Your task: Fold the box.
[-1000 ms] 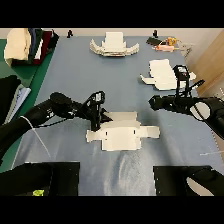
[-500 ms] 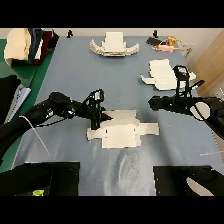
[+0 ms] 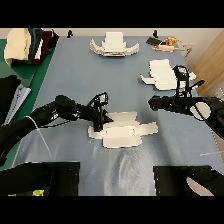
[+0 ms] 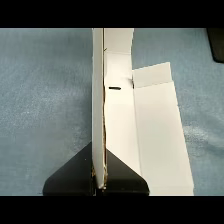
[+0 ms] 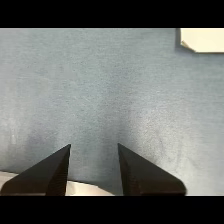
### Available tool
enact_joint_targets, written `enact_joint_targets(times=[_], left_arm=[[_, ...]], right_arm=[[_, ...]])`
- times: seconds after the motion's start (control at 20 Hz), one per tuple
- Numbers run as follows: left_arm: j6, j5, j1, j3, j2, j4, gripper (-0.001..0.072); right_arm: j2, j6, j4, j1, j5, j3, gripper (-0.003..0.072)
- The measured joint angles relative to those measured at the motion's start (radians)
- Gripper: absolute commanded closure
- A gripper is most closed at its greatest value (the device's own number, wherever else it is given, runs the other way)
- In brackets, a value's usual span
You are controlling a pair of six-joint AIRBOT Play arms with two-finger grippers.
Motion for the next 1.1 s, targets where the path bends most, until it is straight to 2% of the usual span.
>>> enact_joint_targets(times=[0.8,0.9,1.1], left_arm=[[-0.158,-0.007,-0.032,-0.001,-0.018,0.097,0.0692],[-0.149,0.022,-0.050,0.000,0.000,0.105,0.0693],[-0.076,0.143,-0.084,0.001,0.079,0.107,0.0694]], right_arm=[[0.000,0.000,0.001,0.000,0.021,0.000,0.0223],[0.000,0.000,0.001,0.000,0.026,0.000,0.0223],[0.000,0.000,0.001,0.000,0.031,0.000,0.0223]])
